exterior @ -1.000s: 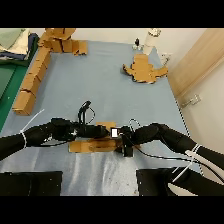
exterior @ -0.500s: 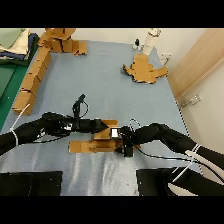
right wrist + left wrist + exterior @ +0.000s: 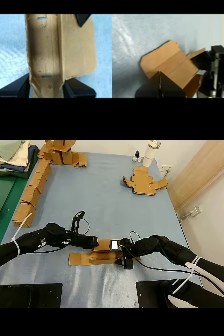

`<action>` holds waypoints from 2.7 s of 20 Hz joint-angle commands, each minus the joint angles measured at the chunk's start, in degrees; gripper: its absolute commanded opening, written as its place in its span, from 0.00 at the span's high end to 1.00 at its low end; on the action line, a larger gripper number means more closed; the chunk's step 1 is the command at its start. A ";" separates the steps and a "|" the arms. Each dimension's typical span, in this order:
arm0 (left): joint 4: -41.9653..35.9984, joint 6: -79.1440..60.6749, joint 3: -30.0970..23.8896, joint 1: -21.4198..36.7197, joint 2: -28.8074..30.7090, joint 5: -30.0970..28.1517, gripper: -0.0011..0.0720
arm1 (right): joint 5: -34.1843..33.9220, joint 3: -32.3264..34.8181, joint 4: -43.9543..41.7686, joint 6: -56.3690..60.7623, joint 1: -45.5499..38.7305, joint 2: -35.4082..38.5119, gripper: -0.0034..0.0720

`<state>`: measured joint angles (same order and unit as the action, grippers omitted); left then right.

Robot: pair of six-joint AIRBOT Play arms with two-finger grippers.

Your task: Fold the box.

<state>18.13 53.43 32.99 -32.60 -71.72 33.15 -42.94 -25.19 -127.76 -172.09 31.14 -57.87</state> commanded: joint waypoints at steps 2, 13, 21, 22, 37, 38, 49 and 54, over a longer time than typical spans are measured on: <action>10.62 7.67 1.25 0.20 -0.20 0.24 0.97 | -0.04 0.02 0.02 0.02 0.00 0.02 0.30; 22.64 -11.15 -4.79 8.39 23.58 11.06 0.97 | -0.07 0.02 0.04 0.02 -0.02 0.02 0.30; 36.13 -21.75 -7.23 1.84 33.97 22.67 0.07 | -0.07 0.02 0.07 0.04 -0.02 0.02 0.30; 36.13 -23.19 -7.23 0.31 32.79 22.23 0.06 | -0.07 0.02 0.07 0.02 -0.02 0.02 0.30; 27.69 -37.57 -7.89 -10.27 20.65 0.31 0.02 | -0.04 0.02 0.50 0.02 -0.02 0.02 0.30; 27.69 -37.57 -7.93 -10.27 20.65 0.96 0.02 | -0.07 0.02 0.50 0.02 -0.02 0.02 0.30; 24.63 -38.01 -8.41 -12.85 18.18 -4.63 0.82 | -0.04 0.02 0.57 0.02 -0.02 0.02 0.30; 22.91 -37.99 -8.41 -13.84 17.59 -6.32 0.84 | -0.07 0.02 0.74 0.04 -0.02 0.02 0.30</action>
<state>42.26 15.46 24.60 -45.80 -53.82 28.18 -43.05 -25.19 -127.09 -172.07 31.14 -57.87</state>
